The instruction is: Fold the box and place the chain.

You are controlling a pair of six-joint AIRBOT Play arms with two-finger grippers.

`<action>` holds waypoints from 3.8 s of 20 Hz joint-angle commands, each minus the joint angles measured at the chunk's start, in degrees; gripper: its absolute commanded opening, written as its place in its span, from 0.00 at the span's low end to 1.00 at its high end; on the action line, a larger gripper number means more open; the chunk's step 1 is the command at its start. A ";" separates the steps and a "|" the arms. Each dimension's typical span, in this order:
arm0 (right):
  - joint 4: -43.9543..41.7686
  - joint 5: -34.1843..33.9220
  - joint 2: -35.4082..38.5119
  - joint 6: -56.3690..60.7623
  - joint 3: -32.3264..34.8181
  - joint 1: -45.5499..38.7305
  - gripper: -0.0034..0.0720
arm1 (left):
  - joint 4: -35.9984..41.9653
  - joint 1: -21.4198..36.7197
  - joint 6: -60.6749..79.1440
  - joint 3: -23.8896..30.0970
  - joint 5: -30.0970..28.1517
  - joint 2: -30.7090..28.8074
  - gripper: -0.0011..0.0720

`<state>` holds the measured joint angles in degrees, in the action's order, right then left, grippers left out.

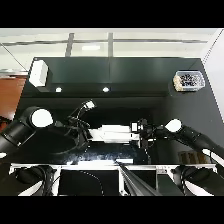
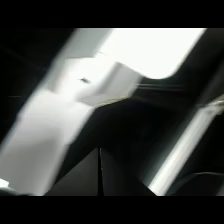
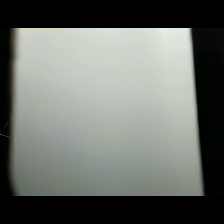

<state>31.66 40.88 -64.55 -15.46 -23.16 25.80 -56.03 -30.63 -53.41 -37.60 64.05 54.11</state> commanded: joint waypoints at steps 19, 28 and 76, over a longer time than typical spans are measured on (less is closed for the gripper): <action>-0.07 -0.02 0.02 0.02 -0.04 0.02 0.76 | 29.46 -8.28 0.22 7.65 -45.33 14.19 0.05; -0.09 -0.04 0.02 0.02 -0.04 0.02 0.76 | 15.72 3.30 1.77 4.31 -29.90 7.72 0.05; -0.11 -0.22 0.02 0.15 -0.04 0.02 0.76 | 19.32 -3.34 42.77 10.64 -27.89 7.06 0.35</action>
<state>31.59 40.66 -64.53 -15.31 -23.16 25.80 -40.25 -33.95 -10.66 -26.98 36.34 61.12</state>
